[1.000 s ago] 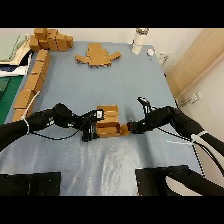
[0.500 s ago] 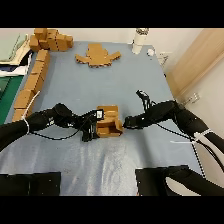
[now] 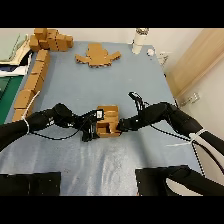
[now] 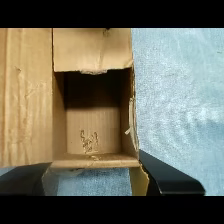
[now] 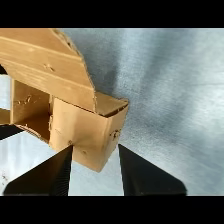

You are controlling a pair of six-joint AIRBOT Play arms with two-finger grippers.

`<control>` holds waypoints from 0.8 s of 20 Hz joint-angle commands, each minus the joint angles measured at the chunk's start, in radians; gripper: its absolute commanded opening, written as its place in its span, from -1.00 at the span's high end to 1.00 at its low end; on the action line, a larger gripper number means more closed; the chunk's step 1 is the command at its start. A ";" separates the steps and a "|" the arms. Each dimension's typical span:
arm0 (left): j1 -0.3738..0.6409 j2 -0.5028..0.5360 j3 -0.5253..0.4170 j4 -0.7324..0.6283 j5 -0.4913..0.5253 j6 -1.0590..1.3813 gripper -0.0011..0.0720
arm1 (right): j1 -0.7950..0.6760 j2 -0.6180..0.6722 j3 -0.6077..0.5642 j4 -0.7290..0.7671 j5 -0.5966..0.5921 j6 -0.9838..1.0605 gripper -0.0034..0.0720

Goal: Fold the box.

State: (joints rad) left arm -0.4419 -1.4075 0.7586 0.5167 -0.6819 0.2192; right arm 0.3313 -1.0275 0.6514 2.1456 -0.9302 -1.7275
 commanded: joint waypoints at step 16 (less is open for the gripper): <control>0.000 0.000 0.000 0.000 0.001 0.000 -0.29 | 0.418 -0.295 0.315 -0.652 -0.214 0.855 -0.25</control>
State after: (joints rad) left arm -0.4419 -1.4075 0.7586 0.5171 -0.6819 0.2192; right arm 0.7246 -1.2686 0.9108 1.5837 -1.0492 -0.9829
